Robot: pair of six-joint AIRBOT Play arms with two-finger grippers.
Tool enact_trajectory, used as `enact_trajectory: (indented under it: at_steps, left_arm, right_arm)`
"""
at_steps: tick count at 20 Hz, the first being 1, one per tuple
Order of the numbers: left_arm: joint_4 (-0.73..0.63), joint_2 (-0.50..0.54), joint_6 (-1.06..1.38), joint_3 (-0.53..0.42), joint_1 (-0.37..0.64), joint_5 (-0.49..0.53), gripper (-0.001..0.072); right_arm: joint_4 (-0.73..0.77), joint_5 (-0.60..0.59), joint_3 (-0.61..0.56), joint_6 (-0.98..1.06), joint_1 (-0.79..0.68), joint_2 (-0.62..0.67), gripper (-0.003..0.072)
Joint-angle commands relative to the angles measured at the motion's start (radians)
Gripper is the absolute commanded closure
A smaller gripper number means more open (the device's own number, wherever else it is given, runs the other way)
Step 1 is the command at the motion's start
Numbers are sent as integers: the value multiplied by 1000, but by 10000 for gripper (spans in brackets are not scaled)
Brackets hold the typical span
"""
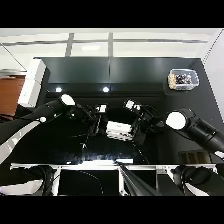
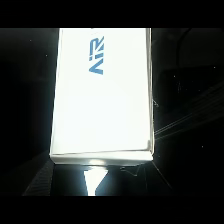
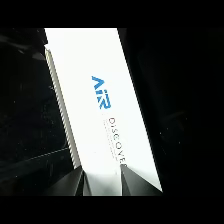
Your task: Fold the box and place the chain.
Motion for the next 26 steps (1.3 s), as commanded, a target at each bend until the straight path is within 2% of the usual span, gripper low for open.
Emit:
enact_trajectory:
  at_steps: [1,26]
  left_arm:
    - [0,0,0,1,1,0,239]
    - [0,0,0,1,1,0,240]
  right_arm:
    - [-1,0,0,2,0,0,415]
    - [7,-2,-33,6,0,-2,406]
